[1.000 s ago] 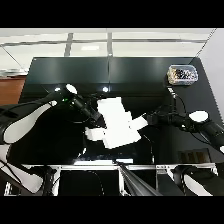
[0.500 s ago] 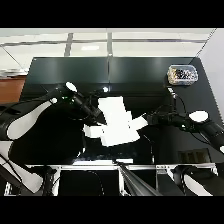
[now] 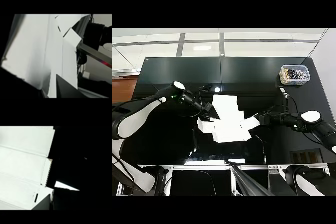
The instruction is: Fold the box and place the chain.
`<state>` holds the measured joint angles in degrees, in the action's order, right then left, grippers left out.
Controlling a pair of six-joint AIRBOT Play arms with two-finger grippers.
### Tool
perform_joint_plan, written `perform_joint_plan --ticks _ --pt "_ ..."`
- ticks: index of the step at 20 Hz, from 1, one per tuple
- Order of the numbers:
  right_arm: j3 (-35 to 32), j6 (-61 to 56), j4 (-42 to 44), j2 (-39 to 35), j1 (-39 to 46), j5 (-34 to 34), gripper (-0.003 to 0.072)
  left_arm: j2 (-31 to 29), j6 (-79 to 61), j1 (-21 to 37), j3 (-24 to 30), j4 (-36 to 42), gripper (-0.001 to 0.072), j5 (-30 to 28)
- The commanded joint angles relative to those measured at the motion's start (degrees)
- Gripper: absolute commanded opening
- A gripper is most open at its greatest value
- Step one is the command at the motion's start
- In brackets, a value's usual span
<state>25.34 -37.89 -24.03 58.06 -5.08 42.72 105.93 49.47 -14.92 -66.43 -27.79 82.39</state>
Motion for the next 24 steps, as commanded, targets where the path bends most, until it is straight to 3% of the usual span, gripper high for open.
perform_joint_plan --ticks 1,2,3,4,5,7,9,11,12,14,18,24 --pt "0.0 0.0 0.0 0.0 0.0 0.6 0.0014 0.1 -0.2 -0.1 0.0 0.2 0.0066 -1.2" --pt "0.0 0.0 0.0 0.0 0.0 0.7 0.0016 0.1 -0.2 -0.1 0.0 0.2 0.0066 -1.2" --pt "0.0 0.0 0.0 0.0 0.0 0.6 0.0124 0.1 -0.2 -0.1 0.0 0.2 0.006 -1.2" --pt "0.0 0.0 -0.2 -0.1 0.1 0.5 0.0482 0.0 -0.7 0.0 -0.1 -0.1 0.0028 -1.1" --pt "0.5 0.0 -1.5 -0.1 0.7 0.9 0.0645 -0.1 -0.9 0.0 -0.1 -0.5 0.0028 -1.0" --pt "4.7 -0.9 -9.8 -0.2 3.1 6.5 0.0645 -1.6 -1.3 0.1 -0.1 -2.9 0.0027 -0.7" --pt "11.7 -2.6 -19.9 -0.2 5.9 16.2 0.0645 -5.2 -2.2 -0.1 0.3 -6.6 0.0026 -0.9" --pt "17.9 -2.6 -26.8 -0.2 7.3 24.0 0.0645 -11.3 -14.3 -1.2 4.3 -2.6 0.0025 -2.1" --pt "20.0 -2.6 -29.4 -0.2 7.5 25.6 0.0645 -14.7 -21.2 -1.9 7.8 2.0 0.0025 -5.6" --pt "21.2 -2.3 -31.1 -0.2 7.5 24.0 0.0645 -19.3 -31.3 -3.9 14.2 5.3 0.0027 -16.8" --pt "21.2 -2.8 -30.3 -0.2 7.5 17.4 0.0644 -19.8 -51.3 -6.7 15.3 2.0 0.0027 -20.1" --pt "21.0 1.6 -28.2 -0.2 7.4 20.4 0.0644 -19.8 -54.1 -8.6 15.3 -9.5 0.0027 -35.7"
